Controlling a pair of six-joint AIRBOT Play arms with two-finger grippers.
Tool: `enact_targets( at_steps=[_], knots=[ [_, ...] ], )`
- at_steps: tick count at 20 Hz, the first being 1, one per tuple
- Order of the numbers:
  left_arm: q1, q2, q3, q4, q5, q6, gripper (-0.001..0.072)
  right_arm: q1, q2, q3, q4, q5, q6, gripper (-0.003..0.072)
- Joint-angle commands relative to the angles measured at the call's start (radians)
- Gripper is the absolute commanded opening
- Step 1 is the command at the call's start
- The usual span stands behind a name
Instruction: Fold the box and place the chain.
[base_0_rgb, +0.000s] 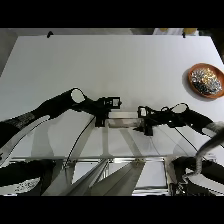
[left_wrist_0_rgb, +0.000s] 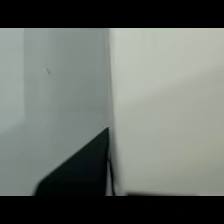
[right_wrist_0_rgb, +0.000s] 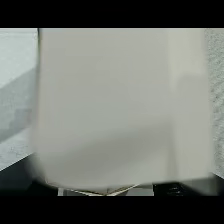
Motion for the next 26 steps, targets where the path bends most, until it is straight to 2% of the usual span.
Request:
enact_targets(
  at_steps=[1, 5, 7, 9, 11, 13, 15, 17, 19, 21, 24, 26],
  knots=[
    [0.005, 0.017, 0.002, -0.008, -0.007, -0.002, 0.0281, 0.001, 0.0, 0.0, 0.0, 0.001, -0.001, 0.0336],
    [0.033, 0.074, 0.002, 0.008, -0.032, -0.024, 0.0402, 0.001, 0.0, 0.0, 0.0, 0.0, -0.001, 0.0336],
    [0.064, 0.114, 0.002, 0.043, -0.076, -0.05, 0.0403, 0.001, 0.0, 0.0, 0.0, 0.0, -0.001, 0.0336],
    [0.097, 0.166, 0.002, 0.14, -0.14, -0.161, 0.0367, 0.001, 0.0, 0.0, 0.0, 0.0, -0.001, 0.0336],
    [0.121, 0.235, 0.002, 0.256, -0.244, -0.284, 0.0178, 0.001, 0.0, 0.0, 0.0, 0.0, -0.001, 0.0336],
    [0.122, 0.304, 0.002, 0.304, -0.352, -0.327, 0.0006, 0.001, 0.0, 0.0, 0.0, 0.0, -0.001, 0.0336],
    [0.085, 0.345, 0.002, 0.283, -0.398, -0.393, 0.0003, 0.001, 0.0, 0.0, 0.0, 0.0, -0.001, 0.0336],
    [-0.008, 0.346, 0.002, 0.283, -0.386, -0.478, 0.0003, 0.001, 0.0, 0.0, 0.0, 0.0, -0.001, 0.0336],
    [-0.129, 0.332, 0.002, 0.283, -0.29, -0.493, 0.0003, 0.001, 0.0, 0.0, 0.0, 0.0, -0.001, 0.0336],
    [-0.226, 0.317, 0.002, 0.278, -0.105, -0.496, 0.0004, 0.001, 0.0, 0.0, 0.0, 0.0, -0.001, 0.0336],
    [-0.266, 0.299, 0.002, 0.244, 0.207, -0.565, 0.0008, 0.001, 0.0, 0.0, 0.0, 0.0, -0.001, 0.0336],
    [-0.255, 0.273, 0.002, 0.237, 0.367, -0.617, 0.0007, 0.001, 0.0, 0.0, 0.0, 0.0, -0.001, 0.0336]
  ],
)
